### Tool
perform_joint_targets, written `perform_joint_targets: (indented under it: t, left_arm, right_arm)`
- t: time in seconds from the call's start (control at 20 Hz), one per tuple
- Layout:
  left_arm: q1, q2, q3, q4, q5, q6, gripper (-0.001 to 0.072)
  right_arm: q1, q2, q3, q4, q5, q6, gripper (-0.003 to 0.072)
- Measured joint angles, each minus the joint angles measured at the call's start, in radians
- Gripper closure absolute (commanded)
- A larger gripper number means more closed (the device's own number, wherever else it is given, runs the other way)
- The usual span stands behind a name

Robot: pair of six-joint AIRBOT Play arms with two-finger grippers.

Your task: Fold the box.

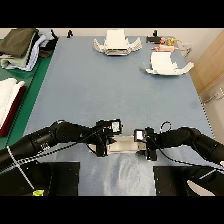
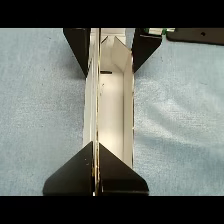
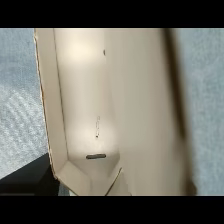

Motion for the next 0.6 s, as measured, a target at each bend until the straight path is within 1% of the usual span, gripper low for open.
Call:
perform_joint_targets:
  t: [0.2, 0.25, 0.3, 0.35, 0.45, 0.6]
  left_arm:
    - [0.0, 0.0, 0.0, -0.007, 0.004, -0.001, 0.0691]
    - [0.0, 0.0, 0.0, -0.007, 0.005, -0.001, 0.0562]
    - [0.0, -0.001, -0.002, -0.004, 0.002, -0.002, 0.0324]
    - [0.0, -0.005, -0.004, 0.008, -0.019, -0.004, 0.03]
    - [-0.002, -0.002, -0.001, -0.01, 0.005, -0.014, 0.0298]
    - [0.002, 0.005, -0.001, -0.005, -0.01, -0.027, 0.0298]
  right_arm:
    - [0.0, 0.0, 0.0, 0.0, -0.001, 0.0, 0.0214]
    - [0.0, 0.0, 0.0, 0.0, -0.001, 0.0, 0.0214]
    - [0.0, 0.0, 0.0, 0.0, -0.003, -0.002, 0.0214]
    - [0.002, 0.0, 0.0, -0.002, -0.01, -0.003, 0.0214]
    - [0.002, 0.0, 0.0, -0.002, -0.009, -0.002, 0.0214]
    - [0.002, 0.0, 0.0, -0.001, -0.006, -0.002, 0.0214]
